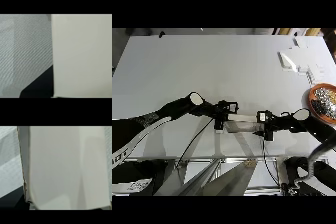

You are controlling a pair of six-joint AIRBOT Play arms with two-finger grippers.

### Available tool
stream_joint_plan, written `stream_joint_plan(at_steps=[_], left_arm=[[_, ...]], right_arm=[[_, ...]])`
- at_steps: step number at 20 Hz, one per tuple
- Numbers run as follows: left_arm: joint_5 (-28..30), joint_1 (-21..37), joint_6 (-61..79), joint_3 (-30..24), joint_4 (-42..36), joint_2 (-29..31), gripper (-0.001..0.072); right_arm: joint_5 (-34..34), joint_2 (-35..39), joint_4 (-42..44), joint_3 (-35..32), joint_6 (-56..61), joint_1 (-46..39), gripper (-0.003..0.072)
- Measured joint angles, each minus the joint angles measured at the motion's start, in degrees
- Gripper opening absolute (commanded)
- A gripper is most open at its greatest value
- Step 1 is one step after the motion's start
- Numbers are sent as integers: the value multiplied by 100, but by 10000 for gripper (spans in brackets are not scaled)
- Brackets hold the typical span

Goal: Fold the box and place the chain.

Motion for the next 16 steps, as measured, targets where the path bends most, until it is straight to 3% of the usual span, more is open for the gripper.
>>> stream_joint_plan(at_steps=[5, 6, 9, 13, 16], left_arm=[[-2, 0, 0, 0, -13, 0, 39], [-4, 0, 0, 0, -15, 0, 71], [26, 4, 2, 2, -31, 11, 454], [0, 48, 0, 0, 2, 98, 689], [-42, 149, -116, 0, 155, 221, 695]], right_arm=[[0, 0, 2, 0, 0, -2, 336], [0, 0, 4, 0, 0, -2, 336], [33, 0, -11, 0, -17, 0, 336], [44, 0, -20, 0, -17, 0, 336], [22, 0, -4, 0, 0, 0, 336]])
